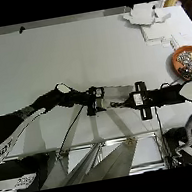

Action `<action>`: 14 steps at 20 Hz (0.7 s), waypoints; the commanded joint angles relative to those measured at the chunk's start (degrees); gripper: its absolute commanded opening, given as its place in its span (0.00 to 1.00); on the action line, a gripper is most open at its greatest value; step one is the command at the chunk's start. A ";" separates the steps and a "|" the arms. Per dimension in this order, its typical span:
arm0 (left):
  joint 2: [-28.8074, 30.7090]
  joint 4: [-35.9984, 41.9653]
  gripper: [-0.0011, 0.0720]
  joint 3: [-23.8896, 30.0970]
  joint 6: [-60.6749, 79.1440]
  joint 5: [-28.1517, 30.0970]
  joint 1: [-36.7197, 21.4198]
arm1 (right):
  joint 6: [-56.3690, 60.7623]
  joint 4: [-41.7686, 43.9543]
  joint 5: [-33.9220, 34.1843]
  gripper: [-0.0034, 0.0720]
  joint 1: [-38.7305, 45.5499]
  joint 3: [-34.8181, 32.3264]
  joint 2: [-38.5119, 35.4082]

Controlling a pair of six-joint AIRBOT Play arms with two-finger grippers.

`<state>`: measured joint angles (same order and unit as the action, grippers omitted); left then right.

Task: Fold the box and place the chain.

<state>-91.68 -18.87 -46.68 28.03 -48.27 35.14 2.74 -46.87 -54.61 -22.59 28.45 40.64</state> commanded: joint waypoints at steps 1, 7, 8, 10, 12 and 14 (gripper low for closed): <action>0.00 0.00 0.61 0.00 0.02 0.02 -0.02 | 0.07 7.67 9.88 0.07 -5.09 0.04 -0.20; 0.00 0.00 0.61 0.00 0.02 0.02 -0.02 | 0.46 9.14 18.25 0.07 -8.24 0.04 6.10; 0.00 0.00 0.61 0.00 0.02 0.02 -0.04 | 0.48 9.14 18.23 0.07 -8.24 0.04 7.50; 0.00 0.00 0.61 0.00 0.02 0.02 -0.04 | 0.46 9.11 18.23 0.07 -8.24 0.04 9.86; 0.00 0.00 0.61 0.00 0.02 0.02 -0.04 | 0.42 7.98 18.47 0.19 -8.24 0.04 11.04; 0.00 0.00 0.61 0.00 0.02 0.02 -0.02 | 0.42 3.76 17.90 0.22 -8.22 0.04 10.51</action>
